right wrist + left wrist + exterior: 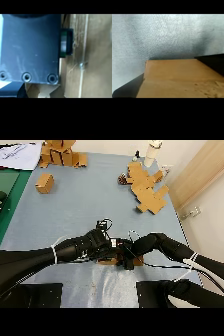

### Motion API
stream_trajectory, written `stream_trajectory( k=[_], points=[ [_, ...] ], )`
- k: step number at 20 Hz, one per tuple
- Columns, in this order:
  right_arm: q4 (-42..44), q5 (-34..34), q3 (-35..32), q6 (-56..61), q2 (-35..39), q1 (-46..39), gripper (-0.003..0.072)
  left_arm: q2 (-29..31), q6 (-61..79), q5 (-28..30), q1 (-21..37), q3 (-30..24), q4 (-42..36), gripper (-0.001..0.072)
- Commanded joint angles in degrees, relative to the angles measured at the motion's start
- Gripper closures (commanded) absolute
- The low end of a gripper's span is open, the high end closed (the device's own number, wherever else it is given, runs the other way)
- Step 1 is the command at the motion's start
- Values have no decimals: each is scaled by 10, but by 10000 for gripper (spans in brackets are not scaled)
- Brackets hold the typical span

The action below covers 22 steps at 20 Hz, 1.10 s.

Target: Fold the box.

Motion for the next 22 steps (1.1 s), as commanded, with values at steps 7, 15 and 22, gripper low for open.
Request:
stream_trajectory(
  k=[7, 15, 22],
  points=[
    [1, 0, 0, 1, 0, 0, 347, 68, -2, 54, 1, 2, 31, 274],
    [1, 0, 0, 1, 0, 0, 347, 97, 12, 120, 1, 2, 69, 303],
    [1, 0, 0, 1, 0, 0, 347, 97, 18, 124, 1, 2, 72, 533]
  ],
)
